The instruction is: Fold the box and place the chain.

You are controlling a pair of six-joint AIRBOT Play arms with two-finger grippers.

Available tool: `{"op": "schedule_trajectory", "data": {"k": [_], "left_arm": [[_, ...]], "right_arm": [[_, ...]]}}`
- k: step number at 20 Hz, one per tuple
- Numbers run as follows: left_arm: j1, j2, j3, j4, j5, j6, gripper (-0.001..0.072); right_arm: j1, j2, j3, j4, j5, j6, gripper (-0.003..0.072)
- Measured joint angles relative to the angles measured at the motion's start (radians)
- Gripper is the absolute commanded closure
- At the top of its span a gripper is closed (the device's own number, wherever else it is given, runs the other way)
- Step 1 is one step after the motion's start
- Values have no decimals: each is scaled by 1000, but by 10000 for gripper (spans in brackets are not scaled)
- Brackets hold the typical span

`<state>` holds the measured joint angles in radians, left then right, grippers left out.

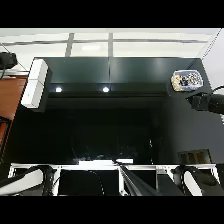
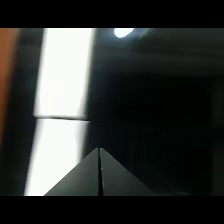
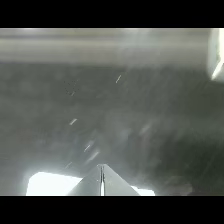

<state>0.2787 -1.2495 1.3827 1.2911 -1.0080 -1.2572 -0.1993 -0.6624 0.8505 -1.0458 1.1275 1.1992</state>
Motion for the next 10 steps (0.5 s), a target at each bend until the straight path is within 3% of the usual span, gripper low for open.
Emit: {"op": "schedule_trajectory", "data": {"k": [5,8,10], "left_arm": [[-201,363,-509,-13,318,39,682],[-262,553,-768,-17,504,50,681],[-280,648,-865,-18,572,54,682]], "right_arm": [[64,34,-171,-61,-335,-70,667],[74,39,-232,-77,-403,-83,668],[77,40,-249,-84,-420,-88,667]]}}
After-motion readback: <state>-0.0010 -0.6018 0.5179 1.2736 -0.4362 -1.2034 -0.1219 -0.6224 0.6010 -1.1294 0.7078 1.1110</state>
